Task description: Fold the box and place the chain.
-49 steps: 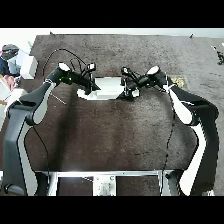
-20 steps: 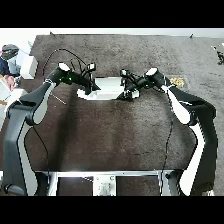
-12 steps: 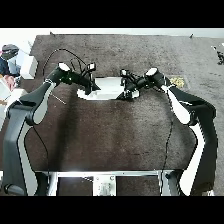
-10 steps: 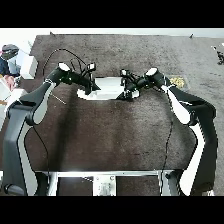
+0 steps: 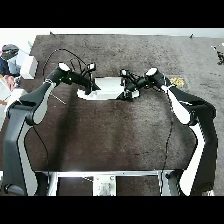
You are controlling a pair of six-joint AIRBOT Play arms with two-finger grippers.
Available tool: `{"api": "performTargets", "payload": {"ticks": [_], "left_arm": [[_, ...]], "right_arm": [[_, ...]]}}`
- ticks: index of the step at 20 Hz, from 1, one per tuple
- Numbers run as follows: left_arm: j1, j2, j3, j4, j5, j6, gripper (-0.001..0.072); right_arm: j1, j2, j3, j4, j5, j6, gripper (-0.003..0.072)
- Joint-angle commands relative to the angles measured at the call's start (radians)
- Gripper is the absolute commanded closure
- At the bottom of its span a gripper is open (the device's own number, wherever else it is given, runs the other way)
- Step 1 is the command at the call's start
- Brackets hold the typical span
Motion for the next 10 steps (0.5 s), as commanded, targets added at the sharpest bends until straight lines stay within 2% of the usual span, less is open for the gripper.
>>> {"api": "performTargets", "payload": {"ticks": [1,3,4,5,6,10], "left_arm": [[0.000,0.000,0.000,-0.024,-0.004,-0.002,0.0697],[-0.001,0.000,0.000,-0.026,-0.022,-0.007,0.0697],[-0.001,0.000,0.000,-0.034,-0.029,-0.006,0.0668],[0.000,0.000,0.000,-0.052,-0.034,-0.007,0.0384],[0.003,0.000,0.000,-0.076,-0.042,-0.007,0.0309],[0.040,0.011,0.036,-0.126,-0.150,-0.020,0.0307]], "right_arm": [[0.000,-0.001,0.000,0.001,-0.003,0.000,0.0079],[0.000,-0.001,0.000,0.001,-0.002,0.001,0.0079],[0.000,-0.001,0.000,0.001,-0.002,0.001,0.0079],[0.000,-0.001,0.000,0.001,-0.002,0.001,0.0079],[0.000,-0.001,0.000,0.001,-0.003,0.001,0.0079],[0.000,-0.001,0.000,0.001,-0.002,0.001,0.0079]]}}
